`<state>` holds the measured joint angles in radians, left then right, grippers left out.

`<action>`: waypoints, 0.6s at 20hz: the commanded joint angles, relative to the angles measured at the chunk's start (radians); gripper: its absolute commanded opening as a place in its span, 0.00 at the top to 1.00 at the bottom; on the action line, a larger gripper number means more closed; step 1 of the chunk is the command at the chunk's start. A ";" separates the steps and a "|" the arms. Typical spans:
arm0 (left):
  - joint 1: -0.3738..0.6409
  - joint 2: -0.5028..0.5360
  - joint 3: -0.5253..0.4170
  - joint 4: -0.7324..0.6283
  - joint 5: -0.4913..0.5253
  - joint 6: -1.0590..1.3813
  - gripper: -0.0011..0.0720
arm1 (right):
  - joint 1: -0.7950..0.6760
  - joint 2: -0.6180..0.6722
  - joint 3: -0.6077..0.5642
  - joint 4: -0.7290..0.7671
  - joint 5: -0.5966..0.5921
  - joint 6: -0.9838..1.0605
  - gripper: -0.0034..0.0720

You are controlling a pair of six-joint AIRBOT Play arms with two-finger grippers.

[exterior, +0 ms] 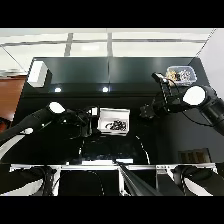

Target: Fold the box and place the chain.

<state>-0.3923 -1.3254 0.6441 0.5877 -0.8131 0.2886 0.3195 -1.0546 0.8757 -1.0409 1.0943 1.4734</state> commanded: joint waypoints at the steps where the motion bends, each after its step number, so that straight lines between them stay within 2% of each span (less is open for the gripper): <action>1: -0.034 -0.006 0.007 0.002 0.001 -0.003 0.01 | 0.000 0.000 0.000 0.000 -0.001 0.000 0.69; 3: -0.055 -0.006 0.007 0.005 0.003 -0.004 0.02 | 0.000 0.000 0.000 0.000 -0.004 0.000 0.69; 4: -0.056 -0.006 0.007 0.004 0.003 -0.004 0.07 | 0.000 0.000 0.000 -0.001 -0.008 0.000 0.69; 6: -0.056 -0.005 0.007 0.005 0.001 -0.008 0.40 | 0.000 0.000 0.000 -0.007 -0.027 0.000 0.69; 7: -0.056 -0.005 0.007 0.004 0.000 -0.008 0.44 | 0.000 0.000 0.000 -0.007 -0.041 0.000 0.69; 9: -0.056 -0.005 0.007 0.004 0.001 -0.008 0.44 | -0.001 0.000 0.000 -0.010 -0.100 -0.001 0.69; 11: -0.056 -0.005 0.007 0.002 0.002 -0.008 0.44 | -0.010 0.000 0.000 -0.003 -0.233 0.024 0.67; 12: -0.056 -0.005 0.007 0.002 0.002 -0.009 0.44 | -0.009 -0.005 0.000 0.002 -0.305 0.030 0.34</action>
